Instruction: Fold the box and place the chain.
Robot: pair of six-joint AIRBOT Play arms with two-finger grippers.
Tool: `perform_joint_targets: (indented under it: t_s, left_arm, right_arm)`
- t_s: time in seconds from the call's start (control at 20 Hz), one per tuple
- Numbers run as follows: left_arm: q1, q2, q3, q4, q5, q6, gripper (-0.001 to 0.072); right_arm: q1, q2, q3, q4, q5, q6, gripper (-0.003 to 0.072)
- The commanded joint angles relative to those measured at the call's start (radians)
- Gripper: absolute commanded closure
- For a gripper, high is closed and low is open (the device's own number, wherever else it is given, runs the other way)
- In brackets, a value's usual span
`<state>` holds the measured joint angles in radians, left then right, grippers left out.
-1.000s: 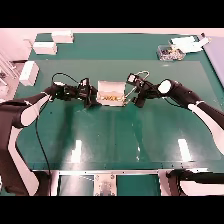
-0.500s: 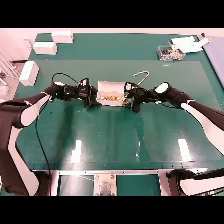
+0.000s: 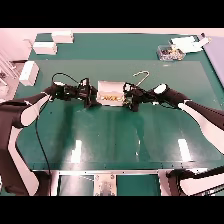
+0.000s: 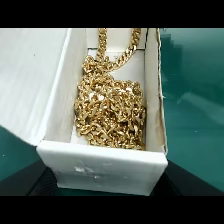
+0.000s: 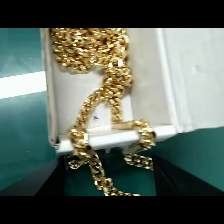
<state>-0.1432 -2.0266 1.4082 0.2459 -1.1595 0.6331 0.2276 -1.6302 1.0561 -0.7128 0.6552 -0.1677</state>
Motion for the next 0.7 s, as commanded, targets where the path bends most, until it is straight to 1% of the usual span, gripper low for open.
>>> perform_joint_targets:
  t_s: [0.0,0.2,0.35,0.55,0.65]
  left_arm:
    - [0.001,0.001,0.0,0.0,0.0,0.0,0.0227]
    - [0.001,0.001,0.0,0.0,0.0,0.0,0.0227]
    - [0.001,0.001,0.0,0.0,0.0,0.0,0.0227]
    - [0.001,0.001,0.0,0.0,0.0,0.0,0.0227]
    - [0.001,0.001,0.0,0.0,0.0,0.0,0.0227]
  right_arm:
    - [-0.001,-0.006,0.0,0.014,-0.064,-0.03,0.0058]
    - [-0.015,-0.007,0.0,0.015,-0.079,-0.036,0.0058]
    - [-0.018,-0.007,0.0,0.034,-0.125,-0.035,0.0058]
    - [-0.017,-0.014,0.0,0.095,-0.117,-0.054,0.0058]
    - [-0.015,-0.026,0.0,0.097,-0.079,-0.054,0.0058]
